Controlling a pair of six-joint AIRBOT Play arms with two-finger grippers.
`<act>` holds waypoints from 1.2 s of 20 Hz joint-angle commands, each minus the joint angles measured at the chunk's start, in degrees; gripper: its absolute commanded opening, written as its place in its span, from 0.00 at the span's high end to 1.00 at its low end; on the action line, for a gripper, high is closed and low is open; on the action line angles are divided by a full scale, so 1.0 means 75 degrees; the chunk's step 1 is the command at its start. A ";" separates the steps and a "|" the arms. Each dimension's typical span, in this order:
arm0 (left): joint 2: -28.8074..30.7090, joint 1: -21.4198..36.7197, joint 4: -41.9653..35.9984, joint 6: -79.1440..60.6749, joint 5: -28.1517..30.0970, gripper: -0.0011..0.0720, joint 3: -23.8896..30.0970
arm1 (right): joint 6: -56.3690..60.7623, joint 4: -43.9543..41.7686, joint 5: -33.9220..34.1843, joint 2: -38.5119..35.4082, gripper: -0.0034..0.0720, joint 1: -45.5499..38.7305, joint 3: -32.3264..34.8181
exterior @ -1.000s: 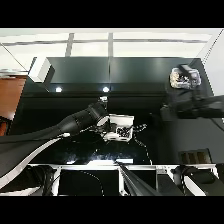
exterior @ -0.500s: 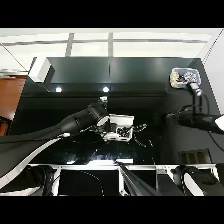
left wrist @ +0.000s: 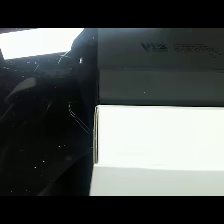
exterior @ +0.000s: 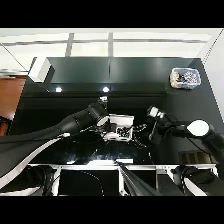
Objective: Fold the box and place the chain.
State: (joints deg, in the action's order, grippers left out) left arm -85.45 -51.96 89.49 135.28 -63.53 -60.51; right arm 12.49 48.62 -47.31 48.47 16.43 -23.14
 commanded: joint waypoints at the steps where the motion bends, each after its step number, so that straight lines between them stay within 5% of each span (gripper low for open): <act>1: -0.0006 0.0003 0.0000 -0.0003 0.0000 0.94 0.0003 | -0.1376 -0.0312 0.0233 0.0723 0.01 0.0493 0.0029; 8: -0.0006 0.0003 0.0000 0.0000 0.0000 0.94 0.0003 | -0.2690 -0.1084 0.0621 0.1422 0.01 0.0493 0.0026; 24: -0.0006 0.0003 0.0000 0.0000 0.0000 0.94 0.0003 | -0.2637 -0.1909 0.1198 0.1915 0.03 0.0688 0.0023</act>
State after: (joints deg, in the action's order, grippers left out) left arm -85.45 -51.94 89.49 135.28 -63.53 -60.51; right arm -8.14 35.00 -38.33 62.57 20.71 -22.98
